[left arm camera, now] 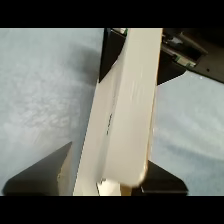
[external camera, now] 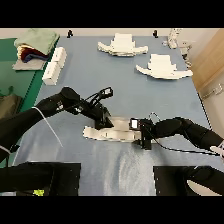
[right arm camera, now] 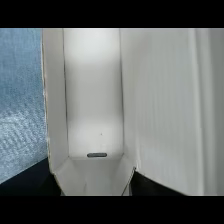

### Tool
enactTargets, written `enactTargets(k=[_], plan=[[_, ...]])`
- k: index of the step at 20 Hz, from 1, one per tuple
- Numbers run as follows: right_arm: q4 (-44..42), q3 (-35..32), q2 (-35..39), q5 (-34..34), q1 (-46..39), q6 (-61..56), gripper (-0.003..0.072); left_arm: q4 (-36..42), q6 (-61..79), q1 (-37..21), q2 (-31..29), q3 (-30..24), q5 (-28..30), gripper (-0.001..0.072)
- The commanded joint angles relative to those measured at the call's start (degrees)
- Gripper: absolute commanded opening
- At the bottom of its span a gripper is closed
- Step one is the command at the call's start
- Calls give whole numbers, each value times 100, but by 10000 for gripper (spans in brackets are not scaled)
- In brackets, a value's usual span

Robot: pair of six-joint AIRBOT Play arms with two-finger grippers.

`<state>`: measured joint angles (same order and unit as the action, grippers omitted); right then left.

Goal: Fold the box.

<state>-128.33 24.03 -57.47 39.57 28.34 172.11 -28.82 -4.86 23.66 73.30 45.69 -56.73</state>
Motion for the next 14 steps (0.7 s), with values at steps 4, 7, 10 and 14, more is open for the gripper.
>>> enactTargets(k=[4,7,10,14], plan=[[2,7,2,-9,0,-11,518,-1816,-2479,-682,-1213,2,-1095,131],[2,7,2,-11,0,-13,518,-1805,-3344,-610,-1403,0,-2142,12],[2,7,2,-9,0,-11,518,-1397,-3926,140,-1322,2,-2072,12],[7,7,2,-9,0,-11,517,-422,-4013,656,-931,229,-942,12]])
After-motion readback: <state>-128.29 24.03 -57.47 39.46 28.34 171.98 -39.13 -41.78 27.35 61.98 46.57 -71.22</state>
